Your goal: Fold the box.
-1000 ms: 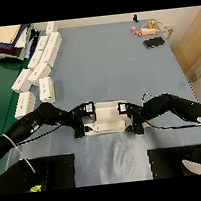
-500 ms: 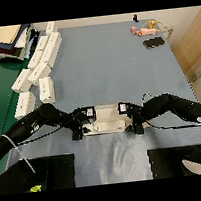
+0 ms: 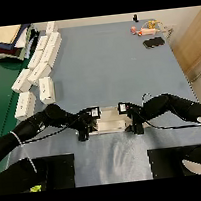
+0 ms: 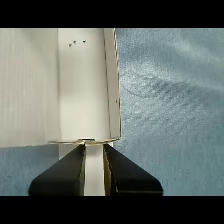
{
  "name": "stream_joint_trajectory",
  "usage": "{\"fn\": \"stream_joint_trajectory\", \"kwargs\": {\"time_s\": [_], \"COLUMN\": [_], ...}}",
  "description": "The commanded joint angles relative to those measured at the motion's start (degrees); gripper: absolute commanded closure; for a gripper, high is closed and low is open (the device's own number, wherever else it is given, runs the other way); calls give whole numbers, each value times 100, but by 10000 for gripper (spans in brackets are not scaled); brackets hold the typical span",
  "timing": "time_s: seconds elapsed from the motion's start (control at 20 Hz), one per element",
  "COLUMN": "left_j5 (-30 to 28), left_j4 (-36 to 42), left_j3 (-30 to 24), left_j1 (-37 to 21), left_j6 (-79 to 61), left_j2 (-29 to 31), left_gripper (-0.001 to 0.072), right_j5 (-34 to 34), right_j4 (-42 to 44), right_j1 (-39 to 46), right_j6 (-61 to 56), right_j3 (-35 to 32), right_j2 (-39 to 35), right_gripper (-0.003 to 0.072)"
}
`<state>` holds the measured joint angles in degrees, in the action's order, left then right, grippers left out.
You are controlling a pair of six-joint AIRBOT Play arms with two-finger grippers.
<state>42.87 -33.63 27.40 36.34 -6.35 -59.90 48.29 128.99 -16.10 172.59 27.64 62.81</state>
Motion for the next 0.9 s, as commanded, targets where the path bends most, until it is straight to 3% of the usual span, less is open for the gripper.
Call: {"fn": "stream_joint_trajectory", "kwargs": {"time_s": [0.0,0.25,0.35,0.5,0.55,0.75,0.8,0.85], "left_j5": [-232,-289,-284,-175,-175,-188,-190,-186], "left_j4": [160,492,542,538,535,474,367,129], "left_j3": [2,2,-2,-17,-17,-15,-13,-9], "left_j1": [114,120,120,120,120,118,107,107], "left_j6": [-76,-175,-164,-15,42,297,494,793], "left_j2": [-48,-48,-48,-48,-48,-46,-33,4], "left_gripper": [543,512,208,201,142,146,181,400], "right_j5": [2,2,2,2,2,2,2,2], "right_j4": [0,0,0,0,0,0,0,0], "right_j1": [-2,-2,-2,-2,-2,-2,-2,-2], "right_j6": [-4,-4,-4,-4,-4,-4,-4,-4], "right_j3": [2,2,2,2,2,2,2,2], "right_j2": [2,2,2,2,2,2,2,2], "right_gripper": [178,178,178,178,178,178,178,177]}}
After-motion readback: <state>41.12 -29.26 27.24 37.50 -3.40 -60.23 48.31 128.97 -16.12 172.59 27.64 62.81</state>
